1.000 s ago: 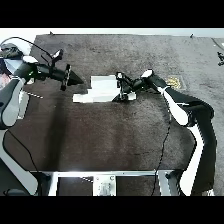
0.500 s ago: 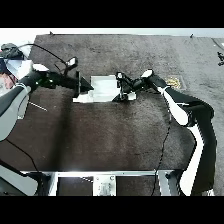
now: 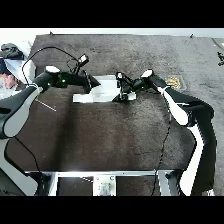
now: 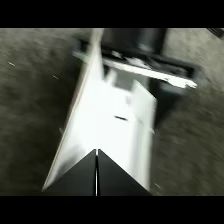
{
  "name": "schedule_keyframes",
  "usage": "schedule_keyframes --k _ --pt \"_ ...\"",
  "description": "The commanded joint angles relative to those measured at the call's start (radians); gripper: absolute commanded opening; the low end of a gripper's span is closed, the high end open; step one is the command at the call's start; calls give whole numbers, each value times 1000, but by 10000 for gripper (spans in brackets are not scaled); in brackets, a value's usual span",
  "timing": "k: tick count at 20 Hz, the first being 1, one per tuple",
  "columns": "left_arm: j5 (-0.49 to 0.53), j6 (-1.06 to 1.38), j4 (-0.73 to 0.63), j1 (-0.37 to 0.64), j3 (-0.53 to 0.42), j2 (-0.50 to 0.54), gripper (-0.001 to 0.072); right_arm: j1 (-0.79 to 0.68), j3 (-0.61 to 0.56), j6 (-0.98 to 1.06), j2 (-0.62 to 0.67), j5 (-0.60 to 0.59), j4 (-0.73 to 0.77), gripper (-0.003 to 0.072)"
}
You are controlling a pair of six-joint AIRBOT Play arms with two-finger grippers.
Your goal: Fold the box and place the chain.
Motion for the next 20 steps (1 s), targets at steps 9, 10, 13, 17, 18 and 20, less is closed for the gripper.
schedule_keyframes --k 9,10,13,17,18,20 --pt "101 -65 27 4 85 -122 11 0 1 0 0 0 0 533" --pt "100 -65 35 4 85 -122 11 0 1 0 0 0 0 534" --pt "80 -70 88 4 83 -126 10 0 1 0 0 0 0 534" --pt "85 -69 123 4 80 -134 11 0 1 0 0 0 0 533" --pt "86 -69 142 4 80 -136 10 0 1 0 0 0 0 533" --pt "89 -64 145 4 80 -140 11 0 1 0 0 0 0 534"
